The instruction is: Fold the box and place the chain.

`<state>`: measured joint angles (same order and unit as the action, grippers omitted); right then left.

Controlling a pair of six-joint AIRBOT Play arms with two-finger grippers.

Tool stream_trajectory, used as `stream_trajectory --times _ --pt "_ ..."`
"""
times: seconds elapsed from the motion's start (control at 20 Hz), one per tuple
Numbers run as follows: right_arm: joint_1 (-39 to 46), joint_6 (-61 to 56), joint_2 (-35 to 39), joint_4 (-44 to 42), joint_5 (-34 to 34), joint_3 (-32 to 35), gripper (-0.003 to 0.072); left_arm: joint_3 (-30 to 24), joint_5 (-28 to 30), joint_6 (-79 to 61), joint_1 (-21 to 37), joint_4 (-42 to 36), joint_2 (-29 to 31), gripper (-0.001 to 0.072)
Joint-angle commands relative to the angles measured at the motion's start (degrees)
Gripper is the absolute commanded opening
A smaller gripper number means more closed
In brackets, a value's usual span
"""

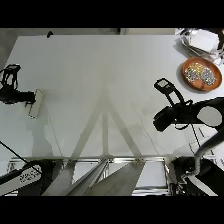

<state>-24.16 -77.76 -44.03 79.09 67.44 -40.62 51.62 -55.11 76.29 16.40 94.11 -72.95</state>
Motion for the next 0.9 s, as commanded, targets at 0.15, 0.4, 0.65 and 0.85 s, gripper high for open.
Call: stream_trajectory --times 0.15,0.4,0.65,0.85 --pt "0.0 0.0 0.04 -0.02 0.02 -0.02 0.011 0.04 -0.66 -0.44 0.04 0.07 -0.13 0.0693" --pt "0.0 0.0 0.04 -0.02 0.02 -0.02 0.011 0.07 -1.51 -1.55 0.04 0.07 -0.13 0.0693" --pt "0.0 0.0 0.04 -0.02 0.02 -0.02 0.011 0.04 -1.7 -2.99 0.04 0.07 -0.13 0.0693" --pt "0.0 0.0 0.04 -0.02 0.02 -0.02 0.011 0.04 -1.66 -2.97 0.04 0.04 -0.13 0.0693"
